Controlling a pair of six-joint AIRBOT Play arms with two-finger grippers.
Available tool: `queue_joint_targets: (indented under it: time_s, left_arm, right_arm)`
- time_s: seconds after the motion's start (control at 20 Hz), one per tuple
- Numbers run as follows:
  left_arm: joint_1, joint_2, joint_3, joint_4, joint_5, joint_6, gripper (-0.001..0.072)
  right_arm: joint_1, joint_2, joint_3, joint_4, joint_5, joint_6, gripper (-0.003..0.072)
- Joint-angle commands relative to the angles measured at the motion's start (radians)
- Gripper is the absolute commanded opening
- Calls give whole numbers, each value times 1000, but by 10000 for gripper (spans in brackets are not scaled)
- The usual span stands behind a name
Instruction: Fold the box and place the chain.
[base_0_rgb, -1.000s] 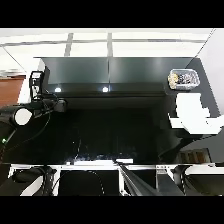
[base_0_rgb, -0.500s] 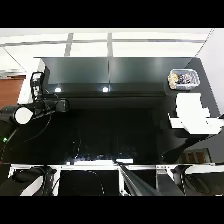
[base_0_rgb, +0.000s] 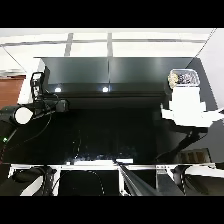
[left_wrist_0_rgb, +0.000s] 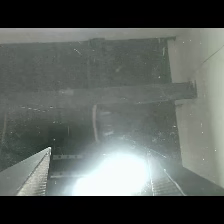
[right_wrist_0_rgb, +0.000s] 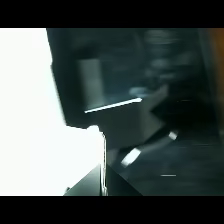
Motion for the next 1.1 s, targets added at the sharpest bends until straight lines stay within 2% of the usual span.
queue_joint_targets:
  time_s: [0.0, 0.2, 0.3, 0.4, 0.5, 0.6, 0.75, 0.8, 0.9, 1.0, 1.05]
  left_arm:
    - [0, -1, 0, 2, 29, 0, 697]
    - [-2, -1, 0, -32, 47, -1, 696]
    - [-21, -2, 0, -31, 43, 0, 695]
    - [-49, -7, 0, -35, 55, -1, 696]
    - [-72, -24, 0, -113, 69, 0, 695]
    - [-78, -63, 8, -244, 90, 19, 690]
    - [-77, -166, 59, -562, 114, 266, 690]
    - [-76, -219, 95, -678, 61, 378, 690]
    - [-72, -341, 177, -853, -109, 572, 690]
    - [-72, -468, 255, -928, -244, 668, 690]
    - [-72, -515, 280, -919, -260, 665, 690]
  right_arm:
    - [32, 208, -263, 187, -77, -40, 7]
    - [153, 443, -622, 603, -217, -190, 7]
    - [322, 516, -718, 655, -296, -221, 7]
    - [515, 547, -747, 662, -410, -221, 7]
    - [668, 547, -747, 669, -513, -222, 7]
    - [811, 547, -748, 674, -635, -221, 7]
    - [986, 546, -748, 654, -782, -222, 7]
    - [1027, 544, -748, 645, -797, -222, 7]
    - [1089, 544, -754, 643, -802, -222, 7]
    - [1122, 544, -756, 643, -801, -221, 7]
    - [1128, 544, -756, 644, -801, -221, 7]
